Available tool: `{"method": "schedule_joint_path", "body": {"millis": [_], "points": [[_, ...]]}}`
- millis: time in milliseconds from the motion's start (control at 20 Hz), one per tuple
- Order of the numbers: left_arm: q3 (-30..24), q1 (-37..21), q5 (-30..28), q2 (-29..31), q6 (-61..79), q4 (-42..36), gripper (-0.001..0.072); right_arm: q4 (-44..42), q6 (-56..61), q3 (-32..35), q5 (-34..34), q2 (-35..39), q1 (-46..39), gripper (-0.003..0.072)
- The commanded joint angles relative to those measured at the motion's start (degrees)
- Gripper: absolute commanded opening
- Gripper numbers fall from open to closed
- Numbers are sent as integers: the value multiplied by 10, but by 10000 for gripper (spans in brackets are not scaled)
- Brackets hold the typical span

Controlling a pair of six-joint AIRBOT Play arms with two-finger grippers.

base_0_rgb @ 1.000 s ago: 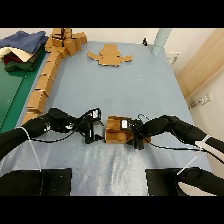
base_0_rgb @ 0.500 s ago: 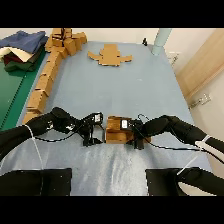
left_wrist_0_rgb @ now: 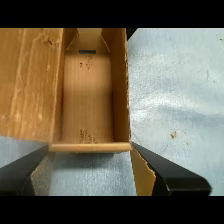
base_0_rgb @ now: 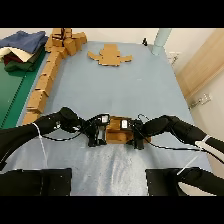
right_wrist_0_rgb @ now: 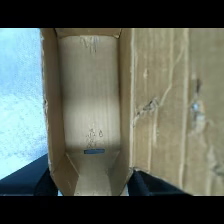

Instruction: Fold the box.

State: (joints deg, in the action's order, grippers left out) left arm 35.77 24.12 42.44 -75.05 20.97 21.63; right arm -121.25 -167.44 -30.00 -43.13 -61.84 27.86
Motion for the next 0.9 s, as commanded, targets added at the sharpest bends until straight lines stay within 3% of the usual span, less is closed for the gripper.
{"method": "schedule_joint_path", "body": {"millis": [0,400,450,500,550,850], "points": [[4,23,-37,-3,-35,7,691,0,0,0,0,0,0,510],[4,45,-52,-4,-55,28,689,0,0,0,0,0,0,510],[4,45,-54,-4,-56,28,621,0,0,0,0,0,0,510],[4,45,-54,-4,-56,28,455,0,0,0,0,0,0,509],[4,45,-54,-4,-56,28,414,0,0,0,0,0,0,510],[4,45,-54,-4,-56,27,414,0,0,0,0,0,0,510]]}}
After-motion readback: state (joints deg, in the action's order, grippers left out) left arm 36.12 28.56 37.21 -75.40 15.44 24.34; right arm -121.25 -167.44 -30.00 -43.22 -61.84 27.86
